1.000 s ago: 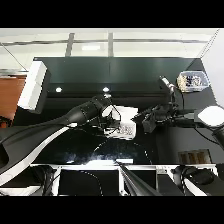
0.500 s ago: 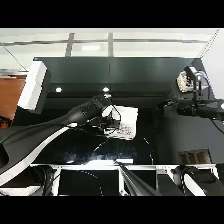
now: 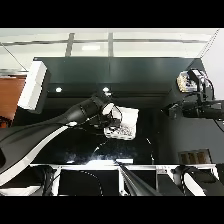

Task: Fold the box and place the chain.

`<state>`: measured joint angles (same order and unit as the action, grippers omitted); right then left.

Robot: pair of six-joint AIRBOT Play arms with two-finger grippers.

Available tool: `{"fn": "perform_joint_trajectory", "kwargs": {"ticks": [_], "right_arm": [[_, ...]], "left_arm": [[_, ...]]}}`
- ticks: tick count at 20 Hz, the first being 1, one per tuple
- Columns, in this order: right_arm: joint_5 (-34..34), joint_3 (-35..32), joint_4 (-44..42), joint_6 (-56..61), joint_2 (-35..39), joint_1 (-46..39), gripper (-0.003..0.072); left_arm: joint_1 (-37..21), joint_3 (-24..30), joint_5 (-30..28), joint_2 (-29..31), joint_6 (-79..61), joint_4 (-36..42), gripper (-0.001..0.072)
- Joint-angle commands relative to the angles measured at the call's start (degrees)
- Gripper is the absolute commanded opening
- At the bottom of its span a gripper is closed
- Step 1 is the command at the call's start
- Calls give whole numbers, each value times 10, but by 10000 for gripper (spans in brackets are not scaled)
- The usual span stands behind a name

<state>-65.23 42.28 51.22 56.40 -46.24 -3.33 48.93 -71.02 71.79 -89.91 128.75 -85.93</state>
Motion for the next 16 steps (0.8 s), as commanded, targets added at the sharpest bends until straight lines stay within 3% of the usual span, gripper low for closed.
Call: {"fn": "perform_joint_trajectory", "kwargs": {"ticks": [1, 7, 11, 13, 15, 16], "right_arm": [[-9, 1, 3, 0, 0, -1, 289], [-25, 1, 3, 7, 0, -1, 289], [-25, 1, 3, 11, 0, -1, 289], [-24, 1, 3, 14, 0, -1, 289], [-22, 1, 3, 19, 0, -1, 289], [-18, 1, 3, 19, 0, -1, 289]], "left_arm": [[2, -5, 19, 42, -46, -35, 437], [-23, 21, 77, 193, -177, -111, 437], [-160, 147, 53, 292, -207, -88, 437], [-246, 249, -47, 341, -237, 15, 437], [-321, 353, -169, 371, -372, 214, 437], [-346, 400, -210, 374, -514, 350, 437]]}}
